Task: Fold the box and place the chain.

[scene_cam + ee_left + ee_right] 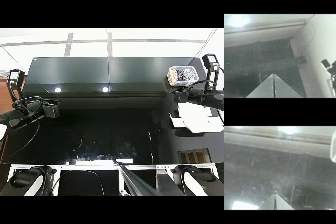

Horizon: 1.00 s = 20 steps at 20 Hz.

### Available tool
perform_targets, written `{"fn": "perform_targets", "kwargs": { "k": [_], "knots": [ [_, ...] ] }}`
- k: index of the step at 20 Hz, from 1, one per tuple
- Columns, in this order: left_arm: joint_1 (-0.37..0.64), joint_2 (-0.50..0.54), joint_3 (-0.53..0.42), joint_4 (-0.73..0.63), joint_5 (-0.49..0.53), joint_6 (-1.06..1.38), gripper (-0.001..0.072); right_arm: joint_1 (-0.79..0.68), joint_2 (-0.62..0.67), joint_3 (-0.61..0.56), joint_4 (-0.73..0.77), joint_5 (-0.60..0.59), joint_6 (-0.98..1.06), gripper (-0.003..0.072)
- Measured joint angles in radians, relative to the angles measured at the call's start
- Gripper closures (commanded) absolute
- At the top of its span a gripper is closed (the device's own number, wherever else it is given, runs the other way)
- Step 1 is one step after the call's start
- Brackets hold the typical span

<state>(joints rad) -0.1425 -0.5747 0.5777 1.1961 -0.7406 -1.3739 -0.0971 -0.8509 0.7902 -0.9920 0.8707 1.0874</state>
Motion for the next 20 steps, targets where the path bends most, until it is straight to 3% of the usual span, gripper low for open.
{"fn": "perform_targets", "kwargs": {
  "k": [13, 16, 17, 18, 19, 20],
  "knots": [
    [0.0, 0.0, 0.0, -0.003, 0.003, 0.0, 0.0681, 0.0, 0.0, 0.0, 0.003, 0.0, 0.0, 0.0666],
    [-0.001, 0.0, 0.0, -0.007, 0.045, 0.0, 0.0681, 0.0, 0.0, 0.0, 0.037, -0.003, 0.001, 0.0664],
    [-0.001, -0.003, 0.0, -0.013, 0.067, 0.0, 0.0676, 0.0, 0.0, 0.0, 0.056, -0.024, 0.001, 0.0537],
    [-0.001, -0.011, -0.001, -0.018, 0.087, 0.0, 0.05, 0.001, -0.001, 0.0, 0.071, -0.057, 0.001, 0.0137],
    [-0.001, -0.024, -0.002, -0.026, 0.111, 0.0, 0.0002, 0.001, -0.005, 0.0, 0.08, -0.093, 0.001, -0.0025],
    [-0.001, -0.042, -0.002, -0.036, 0.129, 0.0, -0.001, 0.001, -0.013, 0.0, 0.087, -0.136, 0.0, -0.0025]
  ]
}}
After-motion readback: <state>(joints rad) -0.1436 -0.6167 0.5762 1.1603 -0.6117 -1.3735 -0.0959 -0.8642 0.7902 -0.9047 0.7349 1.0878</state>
